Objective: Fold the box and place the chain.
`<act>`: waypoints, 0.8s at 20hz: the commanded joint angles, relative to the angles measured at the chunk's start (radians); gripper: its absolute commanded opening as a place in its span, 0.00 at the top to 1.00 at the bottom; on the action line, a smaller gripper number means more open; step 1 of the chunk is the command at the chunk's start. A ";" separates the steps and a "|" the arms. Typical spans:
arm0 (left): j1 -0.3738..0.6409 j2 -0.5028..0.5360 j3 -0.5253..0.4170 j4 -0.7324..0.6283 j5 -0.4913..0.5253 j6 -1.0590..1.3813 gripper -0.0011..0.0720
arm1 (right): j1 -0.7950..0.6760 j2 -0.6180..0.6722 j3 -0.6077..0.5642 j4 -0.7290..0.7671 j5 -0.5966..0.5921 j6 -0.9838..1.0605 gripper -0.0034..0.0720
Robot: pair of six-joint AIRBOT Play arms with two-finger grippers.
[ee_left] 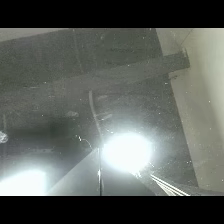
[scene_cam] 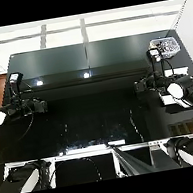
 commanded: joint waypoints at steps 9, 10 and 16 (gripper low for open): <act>0.000 0.001 0.000 -0.053 0.004 -0.003 0.95 | 0.000 -0.001 0.000 0.019 -0.086 0.000 0.94; 0.000 0.001 0.000 -0.072 0.004 -0.003 0.95 | 0.000 -0.001 0.000 0.021 -0.102 0.001 0.94; 0.000 -0.020 -0.003 -0.119 0.061 -0.008 0.89 | 0.000 -0.014 0.000 0.031 -0.317 -0.002 0.00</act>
